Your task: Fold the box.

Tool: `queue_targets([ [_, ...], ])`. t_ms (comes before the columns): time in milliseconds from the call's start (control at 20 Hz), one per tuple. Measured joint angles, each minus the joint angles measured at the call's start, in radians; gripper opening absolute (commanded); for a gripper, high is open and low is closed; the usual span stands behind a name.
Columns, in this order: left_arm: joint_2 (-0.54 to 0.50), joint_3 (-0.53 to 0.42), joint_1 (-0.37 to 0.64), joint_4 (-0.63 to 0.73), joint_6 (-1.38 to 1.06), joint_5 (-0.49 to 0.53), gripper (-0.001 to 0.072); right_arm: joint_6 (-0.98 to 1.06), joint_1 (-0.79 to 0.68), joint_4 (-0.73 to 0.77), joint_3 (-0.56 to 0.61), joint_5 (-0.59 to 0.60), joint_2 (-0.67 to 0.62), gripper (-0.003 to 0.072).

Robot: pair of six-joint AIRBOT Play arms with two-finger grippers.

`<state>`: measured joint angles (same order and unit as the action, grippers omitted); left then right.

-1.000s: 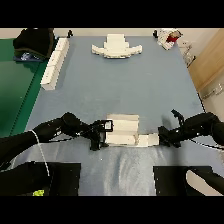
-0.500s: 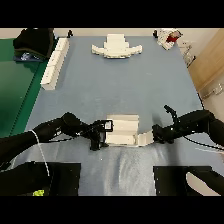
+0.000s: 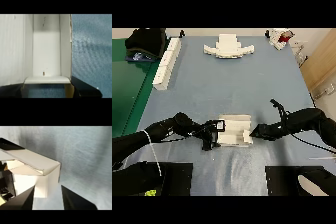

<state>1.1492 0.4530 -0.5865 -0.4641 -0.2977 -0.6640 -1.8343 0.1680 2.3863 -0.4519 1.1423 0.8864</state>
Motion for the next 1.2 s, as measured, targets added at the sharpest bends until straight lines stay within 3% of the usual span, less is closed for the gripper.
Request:
queue_targets([
  [50,0.000,0.000,0.000,0.000,0.000,0.000,0.0499,0.001,0.026,-0.001,0.000,-0.021,0.003,0.0508],
  [100,0.000,0.000,0.000,0.000,0.000,0.000,0.0499,0.006,0.054,-0.003,-0.002,-0.045,0.009,0.0446],
  [150,0.000,0.000,0.000,0.000,0.000,0.000,0.0499,0.014,0.080,-0.008,-0.003,-0.066,0.015,0.0431],
  [350,0.000,0.000,0.000,0.000,0.000,0.000,0.0500,0.091,0.192,-0.086,-0.040,-0.139,0.043,0.0430],
  [500,0.000,0.000,0.000,0.000,0.000,0.000,0.0500,0.243,0.286,-0.227,-0.090,-0.161,0.062,0.0431],
  [750,0.000,0.000,0.000,0.000,0.000,0.000,0.0499,0.525,0.442,-0.454,-0.200,-0.151,0.126,0.0430],
  [1200,0.000,0.000,0.000,0.000,0.000,0.000,0.0499,0.893,0.606,-0.666,-0.354,-0.047,0.298,0.0430],
])
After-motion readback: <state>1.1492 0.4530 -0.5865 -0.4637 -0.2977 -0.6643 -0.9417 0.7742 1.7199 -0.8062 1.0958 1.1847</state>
